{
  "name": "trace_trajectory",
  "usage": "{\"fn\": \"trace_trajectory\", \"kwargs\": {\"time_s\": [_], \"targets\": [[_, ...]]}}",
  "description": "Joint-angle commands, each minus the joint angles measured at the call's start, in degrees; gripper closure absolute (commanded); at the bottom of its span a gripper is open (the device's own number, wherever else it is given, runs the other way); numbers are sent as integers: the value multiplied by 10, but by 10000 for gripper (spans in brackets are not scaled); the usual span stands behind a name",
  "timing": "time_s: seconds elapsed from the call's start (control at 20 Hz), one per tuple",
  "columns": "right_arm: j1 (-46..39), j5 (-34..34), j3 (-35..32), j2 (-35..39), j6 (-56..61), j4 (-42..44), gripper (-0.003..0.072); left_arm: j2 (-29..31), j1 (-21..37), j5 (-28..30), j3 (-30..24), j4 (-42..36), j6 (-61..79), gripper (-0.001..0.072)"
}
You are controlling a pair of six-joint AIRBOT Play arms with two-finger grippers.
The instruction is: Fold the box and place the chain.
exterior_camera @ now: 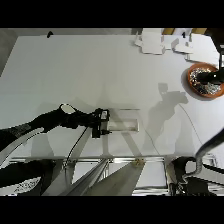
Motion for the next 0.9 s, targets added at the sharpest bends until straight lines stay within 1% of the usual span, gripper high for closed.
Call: {"fn": "trace_trajectory", "kwargs": {"time_s": [0.0,0.1,0.2,0.3,0.45,0.55,0.6,0.7,0.85], "targets": [[-1,-50,0,-14,5,-16,392,0,0,0,0,0,0,455],[-8,-68,0,-24,35,-46,394,0,0,0,0,0,0,455],[-37,-60,0,-49,79,-44,391,0,0,0,0,0,0,455],[-67,-37,0,-80,82,-31,386,0,0,0,0,0,0,455],[-87,-37,0,-108,61,-24,387,0,0,0,0,0,0,455],[-85,-59,0,-110,52,22,387,0,0,0,0,0,0,455],[-83,-67,0,-109,30,55,387,0,0,0,0,0,0,455],[-83,-63,0,-109,-5,108,389,0,0,0,0,0,0,455],[-83,-52,0,-109,-6,112,391,0,0,0,0,0,0,455]]}}
